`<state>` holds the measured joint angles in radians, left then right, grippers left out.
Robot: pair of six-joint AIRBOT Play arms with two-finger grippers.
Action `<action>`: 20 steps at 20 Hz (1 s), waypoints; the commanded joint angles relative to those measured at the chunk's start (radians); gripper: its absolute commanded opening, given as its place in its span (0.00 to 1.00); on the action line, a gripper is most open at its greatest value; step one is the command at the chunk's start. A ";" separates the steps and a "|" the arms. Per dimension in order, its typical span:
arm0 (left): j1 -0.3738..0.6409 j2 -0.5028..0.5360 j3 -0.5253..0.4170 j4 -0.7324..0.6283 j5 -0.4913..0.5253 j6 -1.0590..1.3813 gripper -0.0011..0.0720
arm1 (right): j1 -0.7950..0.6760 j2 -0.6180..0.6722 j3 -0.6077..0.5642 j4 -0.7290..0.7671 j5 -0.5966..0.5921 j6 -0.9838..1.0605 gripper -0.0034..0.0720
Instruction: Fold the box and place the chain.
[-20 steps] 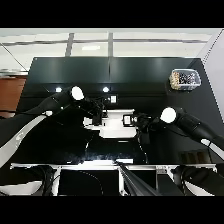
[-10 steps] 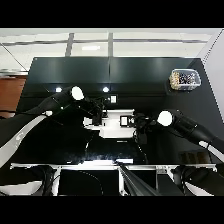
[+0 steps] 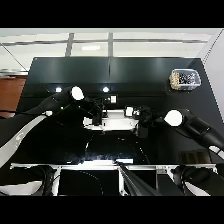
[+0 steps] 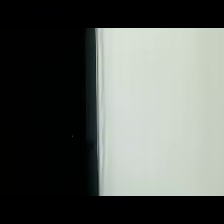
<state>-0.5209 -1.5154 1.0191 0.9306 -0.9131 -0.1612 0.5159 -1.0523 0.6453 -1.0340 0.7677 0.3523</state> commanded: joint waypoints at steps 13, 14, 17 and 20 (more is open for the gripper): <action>0.000 0.000 0.001 0.001 -0.003 0.000 0.05 | -0.122 0.019 0.000 -0.094 0.020 0.005 0.98; 0.000 0.000 0.001 0.001 -0.003 0.000 0.05 | -0.136 0.020 0.000 -0.117 0.090 0.006 0.98; 0.000 0.000 0.000 0.001 0.000 0.000 0.05 | -0.146 0.019 -0.025 -0.095 0.246 0.076 0.97; 0.000 0.000 0.000 0.001 -0.001 0.000 0.05 | -0.113 0.019 -0.105 0.011 0.189 0.078 0.97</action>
<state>-0.5209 -1.5154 1.0191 0.9310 -0.9150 -0.1608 0.3862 -1.0340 0.5903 -1.0843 0.9421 0.4049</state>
